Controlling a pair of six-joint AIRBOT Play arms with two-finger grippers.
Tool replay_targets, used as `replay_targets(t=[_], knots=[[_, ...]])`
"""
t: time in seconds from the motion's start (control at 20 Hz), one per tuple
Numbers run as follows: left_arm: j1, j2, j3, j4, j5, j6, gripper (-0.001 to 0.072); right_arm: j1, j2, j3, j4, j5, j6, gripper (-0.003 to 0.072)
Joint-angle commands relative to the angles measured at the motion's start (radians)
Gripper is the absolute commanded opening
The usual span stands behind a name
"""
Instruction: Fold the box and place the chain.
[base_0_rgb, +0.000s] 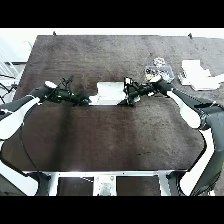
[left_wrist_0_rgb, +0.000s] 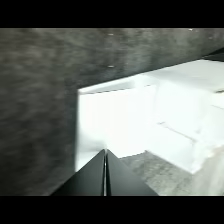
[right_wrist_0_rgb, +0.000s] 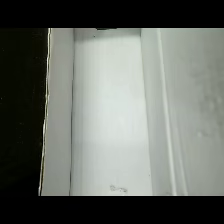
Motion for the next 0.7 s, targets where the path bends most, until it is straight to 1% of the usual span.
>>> replay_targets(t=[0.0, 0.2, 0.3, 0.4, 0.5, 0.65], knots=[[-0.009, -0.005, 0.024, -0.012, -0.031, 0.032, 0.0016, 0.000, 0.000, 0.000, 0.000, 0.000, 0.000, 0.0590], [0.042, 0.013, 0.035, 0.003, -0.060, 0.032, 0.0016, 0.000, 0.000, 0.000, 0.001, 0.000, 0.000, 0.0590], [0.078, 0.025, 0.035, 0.035, -0.082, 0.029, 0.0016, 0.000, 0.000, 0.000, 0.001, 0.000, 0.000, 0.0590], [0.091, 0.027, 0.034, 0.097, -0.101, -0.004, 0.0016, 0.000, 0.000, 0.000, 0.001, 0.000, 0.000, 0.0590], [0.082, 0.026, 0.034, 0.135, -0.087, -0.021, 0.0016, 0.000, 0.000, 0.000, 0.001, 0.000, 0.000, 0.0590], [0.064, 0.023, 0.034, 0.138, -0.031, -0.023, 0.0016, 0.000, 0.000, 0.000, 0.000, 0.000, 0.000, 0.0590]])
